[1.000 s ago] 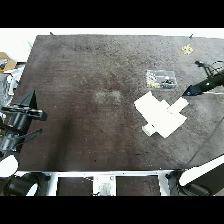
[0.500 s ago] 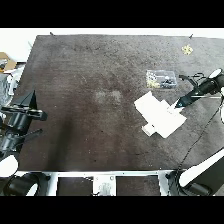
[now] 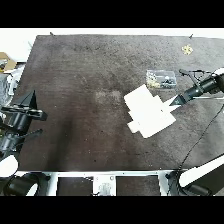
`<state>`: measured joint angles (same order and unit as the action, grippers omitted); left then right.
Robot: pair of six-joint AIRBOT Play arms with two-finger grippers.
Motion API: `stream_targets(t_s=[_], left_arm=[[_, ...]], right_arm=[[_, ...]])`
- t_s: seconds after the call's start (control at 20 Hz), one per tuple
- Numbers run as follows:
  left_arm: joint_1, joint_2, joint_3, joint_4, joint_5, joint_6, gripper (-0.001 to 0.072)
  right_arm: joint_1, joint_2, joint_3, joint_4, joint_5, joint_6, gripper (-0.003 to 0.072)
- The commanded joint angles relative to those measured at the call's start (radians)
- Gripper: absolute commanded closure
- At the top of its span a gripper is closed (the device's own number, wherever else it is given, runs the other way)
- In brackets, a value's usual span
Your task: Fold the box and place the chain.
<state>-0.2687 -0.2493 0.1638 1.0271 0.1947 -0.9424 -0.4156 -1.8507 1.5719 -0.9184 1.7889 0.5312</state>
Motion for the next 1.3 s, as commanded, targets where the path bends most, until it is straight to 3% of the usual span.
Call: stream_targets(t_s=[0.0, 0.1, 0.3, 0.6, 0.75, 0.8, 0.85, 0.95, 1.05, 1.25], left_arm=[[0.000, 0.001, 0.000, 0.000, 0.000, 0.000, 0.0699], [0.000, 0.001, -0.001, 0.000, 0.000, 0.000, 0.0699], [0.000, 0.001, 0.000, 0.001, 0.000, 0.000, 0.0699], [0.000, 0.001, 0.000, 0.000, 0.045, 0.000, 0.0699], [0.000, 0.001, 0.001, 0.000, 0.039, 0.000, 0.0696], [0.000, 0.000, 0.005, 0.001, 0.036, 0.000, 0.0494], [0.000, -0.008, 0.025, 0.001, 0.010, 0.000, 0.0407], [0.000, -0.071, 0.117, 0.001, -0.154, 0.000, 0.0405], [0.000, -0.197, 0.242, 0.001, -0.339, 0.001, 0.0405], [0.003, -0.510, 0.477, -0.019, -0.512, 0.000, 0.0404]], right_arm=[[0.061, 0.115, -0.167, 0.186, -0.054, 0.072, 0.0682], [0.129, 0.185, -0.303, 0.306, -0.161, 0.072, 0.0682], [0.335, 0.288, -0.549, 0.579, -0.518, 0.135, 0.0682], [0.566, 0.287, -0.570, 0.631, -1.036, 0.143, 0.0682], [0.578, 0.277, -0.570, 0.585, -1.084, 0.143, 0.0682], [0.578, 0.267, -0.570, 0.571, -1.089, 0.142, 0.0682], [0.578, 0.256, -0.570, 0.571, -1.096, 0.127, 0.0682], [0.579, 0.234, -0.569, 0.601, -1.102, 0.054, 0.0682], [0.578, 0.231, -0.569, 0.633, -1.110, -0.006, 0.0682], [0.578, 0.231, -0.568, 0.623, -1.109, -0.016, 0.0681]])
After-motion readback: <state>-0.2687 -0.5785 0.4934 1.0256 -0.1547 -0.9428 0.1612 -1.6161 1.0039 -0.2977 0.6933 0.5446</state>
